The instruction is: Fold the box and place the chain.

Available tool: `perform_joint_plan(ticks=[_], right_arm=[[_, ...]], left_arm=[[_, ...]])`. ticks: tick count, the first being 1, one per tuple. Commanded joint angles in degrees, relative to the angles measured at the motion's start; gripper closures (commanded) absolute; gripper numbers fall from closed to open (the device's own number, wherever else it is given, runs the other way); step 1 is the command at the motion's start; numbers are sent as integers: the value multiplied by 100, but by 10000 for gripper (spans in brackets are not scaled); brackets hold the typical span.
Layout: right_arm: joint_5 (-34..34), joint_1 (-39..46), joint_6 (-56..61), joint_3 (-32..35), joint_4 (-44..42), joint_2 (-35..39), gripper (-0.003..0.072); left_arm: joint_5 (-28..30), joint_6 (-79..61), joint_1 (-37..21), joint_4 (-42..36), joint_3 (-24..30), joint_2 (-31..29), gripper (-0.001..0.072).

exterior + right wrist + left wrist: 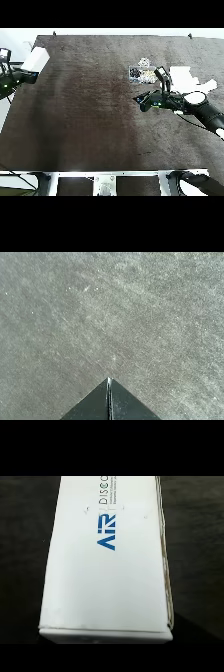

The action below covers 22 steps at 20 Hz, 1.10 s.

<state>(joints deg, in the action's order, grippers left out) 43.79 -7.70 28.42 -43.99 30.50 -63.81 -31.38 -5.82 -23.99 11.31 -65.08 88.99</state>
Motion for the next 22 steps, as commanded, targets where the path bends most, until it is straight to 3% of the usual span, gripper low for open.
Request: perform_joint_plan(ticks=[1,11,14,19,22], right_arm=[[-9,-9,7,2,-157,4,672],[-7,-9,7,76,-157,4,672],[-7,-9,7,127,-157,2,672],[-9,-7,7,127,-162,2,672],[-9,-7,2,127,-157,2,672]], left_arm=[[839,44,-153,-20,162,291,691],[1880,389,-153,-153,66,704,690],[1349,212,-151,-151,-39,713,691],[647,201,-144,-509,-691,1279,690],[1270,74,-146,-798,-756,1346,690]])
